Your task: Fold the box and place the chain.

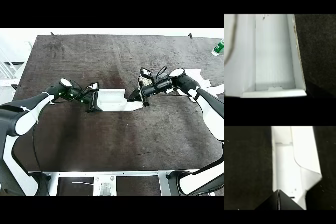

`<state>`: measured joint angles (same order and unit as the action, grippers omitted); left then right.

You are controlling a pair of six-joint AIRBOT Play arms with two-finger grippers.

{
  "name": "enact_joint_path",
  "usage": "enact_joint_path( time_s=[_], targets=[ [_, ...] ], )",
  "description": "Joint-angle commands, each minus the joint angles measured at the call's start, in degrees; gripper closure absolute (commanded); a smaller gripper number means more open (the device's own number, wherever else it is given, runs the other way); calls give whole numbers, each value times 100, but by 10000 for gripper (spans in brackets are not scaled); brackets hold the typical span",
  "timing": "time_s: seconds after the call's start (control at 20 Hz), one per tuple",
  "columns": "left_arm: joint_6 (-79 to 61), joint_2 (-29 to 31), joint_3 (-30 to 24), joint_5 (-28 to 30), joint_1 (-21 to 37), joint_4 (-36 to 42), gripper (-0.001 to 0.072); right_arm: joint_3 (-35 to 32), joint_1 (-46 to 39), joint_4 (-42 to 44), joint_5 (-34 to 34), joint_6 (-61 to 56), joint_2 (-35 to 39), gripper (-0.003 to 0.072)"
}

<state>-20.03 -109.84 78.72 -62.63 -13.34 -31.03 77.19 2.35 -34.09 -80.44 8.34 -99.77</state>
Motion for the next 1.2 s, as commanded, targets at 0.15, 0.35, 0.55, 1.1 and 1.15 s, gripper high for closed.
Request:
enact_joint_path(
  time_s=[0.15,0.35,0.55,1.1,1.15],
  targets=[
    [4,2,2,2,4,2,93,-350,413,1237,651,-83,4,673],
    [4,2,2,2,4,4,93,-348,570,1613,1945,-332,2,673],
    [4,2,2,4,4,7,93,-348,568,1672,2586,-581,2,673],
    [4,0,2,7,4,20,93,-334,575,1318,3119,-885,-345,673],
    [4,0,2,7,4,20,93,-330,575,1261,3123,-883,-345,673]
  ],
)
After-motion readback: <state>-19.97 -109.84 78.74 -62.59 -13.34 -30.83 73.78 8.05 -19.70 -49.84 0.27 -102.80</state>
